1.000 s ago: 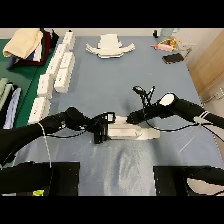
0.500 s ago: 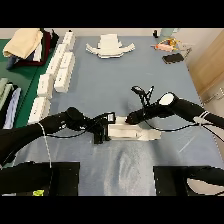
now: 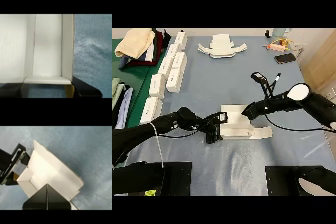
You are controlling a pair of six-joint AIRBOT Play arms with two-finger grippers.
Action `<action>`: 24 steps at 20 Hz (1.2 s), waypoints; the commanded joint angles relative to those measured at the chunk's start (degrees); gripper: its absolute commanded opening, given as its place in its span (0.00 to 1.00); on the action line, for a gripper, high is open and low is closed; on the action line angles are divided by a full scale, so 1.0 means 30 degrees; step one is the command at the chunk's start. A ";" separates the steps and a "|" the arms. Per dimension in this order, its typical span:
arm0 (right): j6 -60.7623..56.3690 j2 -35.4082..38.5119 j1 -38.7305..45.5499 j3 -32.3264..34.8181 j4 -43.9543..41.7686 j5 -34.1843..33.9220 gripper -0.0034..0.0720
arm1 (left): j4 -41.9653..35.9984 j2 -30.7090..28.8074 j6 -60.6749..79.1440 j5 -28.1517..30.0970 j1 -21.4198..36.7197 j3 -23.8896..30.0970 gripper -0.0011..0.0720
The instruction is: Fold the box.
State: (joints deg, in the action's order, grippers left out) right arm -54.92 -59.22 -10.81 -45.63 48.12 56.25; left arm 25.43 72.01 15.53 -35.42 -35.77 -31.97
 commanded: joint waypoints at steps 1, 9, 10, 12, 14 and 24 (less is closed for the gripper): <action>-0.0299 0.2943 0.0029 0.1443 0.1712 0.1785 0.05 | 0.0015 -0.0015 0.0022 -0.0044 0.0015 0.0000 0.70; 0.5151 0.6586 -0.0007 0.4896 0.6834 0.3235 0.83 | 0.0022 -0.0015 0.0015 -0.0044 0.0015 0.0000 0.70; 0.5654 0.6229 -0.0007 0.4983 0.6819 0.2594 0.83 | 0.0022 -0.0015 0.0022 -0.0044 0.0015 0.0000 0.70; 0.7176 0.5144 -0.0007 0.5064 0.6696 0.1348 0.84 | 0.0015 -0.0015 0.0022 -0.0044 0.0015 0.0000 0.70; 0.9559 0.3956 -0.0204 0.5064 0.6448 0.0066 0.84 | 0.0022 -0.0015 0.0022 -0.0044 0.0015 0.0000 0.70; 1.3202 0.0998 -0.1887 0.5071 0.5304 -0.3184 0.92 | 0.0022 -0.0015 0.0022 -0.0044 0.0015 0.0000 0.70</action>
